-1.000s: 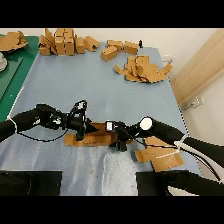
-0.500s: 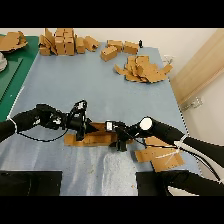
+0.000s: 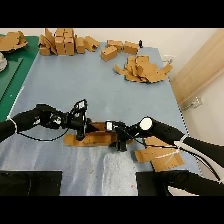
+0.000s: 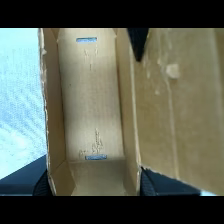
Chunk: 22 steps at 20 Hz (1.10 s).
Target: Fold the box.
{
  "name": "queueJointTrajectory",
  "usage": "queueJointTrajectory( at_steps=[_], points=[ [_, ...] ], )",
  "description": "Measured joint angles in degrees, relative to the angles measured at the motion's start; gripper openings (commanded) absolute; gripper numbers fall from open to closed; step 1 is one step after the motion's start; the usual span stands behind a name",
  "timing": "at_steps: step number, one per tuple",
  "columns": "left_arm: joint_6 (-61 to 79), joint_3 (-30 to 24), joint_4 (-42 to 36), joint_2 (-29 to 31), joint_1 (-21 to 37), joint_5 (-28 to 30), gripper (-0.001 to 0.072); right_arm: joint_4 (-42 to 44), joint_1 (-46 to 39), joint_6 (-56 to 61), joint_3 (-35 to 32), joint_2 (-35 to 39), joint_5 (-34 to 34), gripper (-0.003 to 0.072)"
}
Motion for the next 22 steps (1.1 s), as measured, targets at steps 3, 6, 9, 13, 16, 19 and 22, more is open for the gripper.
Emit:
queueJointTrajectory(
  at_steps=[3,6,9,13,16,19,22],
  points=[
    [0.0,0.0,-0.8,0.0,0.0,0.1,0.0012,0.0,0.0,0.0,0.0,0.0,0.0,0.0578],
    [0.0,0.0,-1.2,0.0,0.0,0.1,0.0012,0.0,0.0,0.0,0.0,0.0,0.0,0.0578],
    [0.0,0.0,-1.5,0.0,0.0,0.1,0.0098,0.0,0.0,0.0,0.0,0.0,0.0,0.0579],
    [-1.9,0.1,-2.3,0.0,0.0,0.5,0.0490,0.0,0.0,0.0,0.0,0.0,0.0,0.0579],
    [-5.4,0.3,-2.5,0.0,0.3,0.7,0.0491,0.0,0.0,0.0,0.0,0.0,0.0,0.0579],
    [-9.4,0.3,-0.7,0.7,1.3,0.9,0.0491,0.0,0.0,0.0,0.0,0.0,0.0,0.0579],
    [-16.5,0.3,5.6,4.3,3.0,1.0,0.0491,0.0,0.0,0.0,0.0,0.0,0.0,0.0578]
  ],
)
